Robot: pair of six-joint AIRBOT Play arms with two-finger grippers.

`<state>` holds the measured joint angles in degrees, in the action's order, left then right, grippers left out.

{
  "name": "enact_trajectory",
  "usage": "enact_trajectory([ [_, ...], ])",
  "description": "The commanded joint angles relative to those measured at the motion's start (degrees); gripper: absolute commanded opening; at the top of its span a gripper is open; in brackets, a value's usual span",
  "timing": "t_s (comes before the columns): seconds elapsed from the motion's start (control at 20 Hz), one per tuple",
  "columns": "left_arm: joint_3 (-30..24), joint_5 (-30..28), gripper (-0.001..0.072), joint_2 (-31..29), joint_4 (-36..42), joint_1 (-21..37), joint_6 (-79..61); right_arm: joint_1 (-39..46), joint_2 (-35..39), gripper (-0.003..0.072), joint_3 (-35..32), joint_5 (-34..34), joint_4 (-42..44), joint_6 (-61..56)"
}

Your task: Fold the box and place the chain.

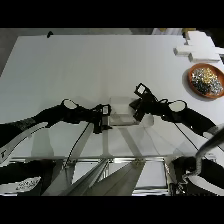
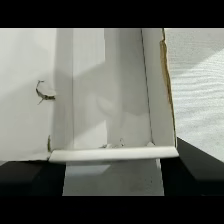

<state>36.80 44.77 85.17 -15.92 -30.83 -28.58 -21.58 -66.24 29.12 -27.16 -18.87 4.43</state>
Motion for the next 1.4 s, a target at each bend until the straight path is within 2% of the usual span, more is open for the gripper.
enact_trajectory([
  [0.0, 0.0, 0.0, 0.0136, 0.0, 0.0, 0.0, 0.0, 2.3, 6.6, 0.0019, 0.0, -4.2, -6.5, -3.1],
  [0.15, 0.0, 0.0, 0.0136, 0.0, 0.0, 0.0, 0.0, 7.3, 12.6, 0.0018, 0.0, -13.3, -23.2, -4.4],
  [0.25, 0.0, 0.0, 0.0136, 0.0, 0.0, 0.0, 0.0, 9.3, 13.3, 0.0019, -0.1, -20.3, -39.1, -4.0],
  [0.3, 0.0, 0.0, 0.0136, 0.0, 0.0, 0.0, 0.0, 9.3, 12.9, 0.0019, -0.5, -21.5, -44.9, -4.2],
  [0.35, 0.0, 0.0, 0.0136, 0.0, 0.0, 0.0, 0.0, 9.3, 12.4, 0.0027, -1.1, -21.8, -46.2, -4.1],
  [0.45, 0.0, 0.0, 0.0136, 0.0, 0.0, 0.0, 0.0, 9.3, 10.8, 0.0182, -2.5, -21.3, -42.4, -0.9],
  [0.5, 0.0, 0.0, 0.0136, 0.0, 0.0, 0.0, 0.0, 9.2, 9.8, 0.0204, -3.0, -21.4, -38.7, 3.4],
  [0.6, 0.0, 0.0, 0.0136, 0.0, 0.0, 0.0, 0.0, 8.6, 7.8, 0.0189, -3.1, -21.4, -32.4, 9.4],
  [0.65, 0.0, 0.0, 0.0136, 0.0, 0.0, 0.0, 0.0, 8.3, 7.1, 0.0152, -3.1, -21.6, -30.7, 10.9],
  [0.75, 0.0, 0.0, 0.0136, 0.0, 0.0, 0.0, 0.0, 8.1, 5.8, 0.0149, -3.1, -21.4, -29.4, 11.3],
  [0.8, 0.0, 0.0, 0.0136, 0.0, 0.0, 0.0, 0.0, 8.1, 5.3, 0.0097, -3.1, -21.0, -28.7, 11.3],
  [0.85, 0.0, 0.0, 0.0136, 0.0, 0.0, 0.0, 0.0, 8.1, 5.0, 0.0082, -3.1, -20.4, -28.0, 11.3],
  [1.15, 0.0, 0.0, 0.0136, 0.0, 0.0, 0.0, 0.0, 8.1, 4.7, 0.0082, -3.1, -19.1, -18.9, 15.2],
  [1.35, 0.0, 0.0, 0.0136, 0.0, 0.0, 0.0, 0.0, 7.0, 3.2, 0.0081, -3.1, -22.0, -13.8, 16.6],
])
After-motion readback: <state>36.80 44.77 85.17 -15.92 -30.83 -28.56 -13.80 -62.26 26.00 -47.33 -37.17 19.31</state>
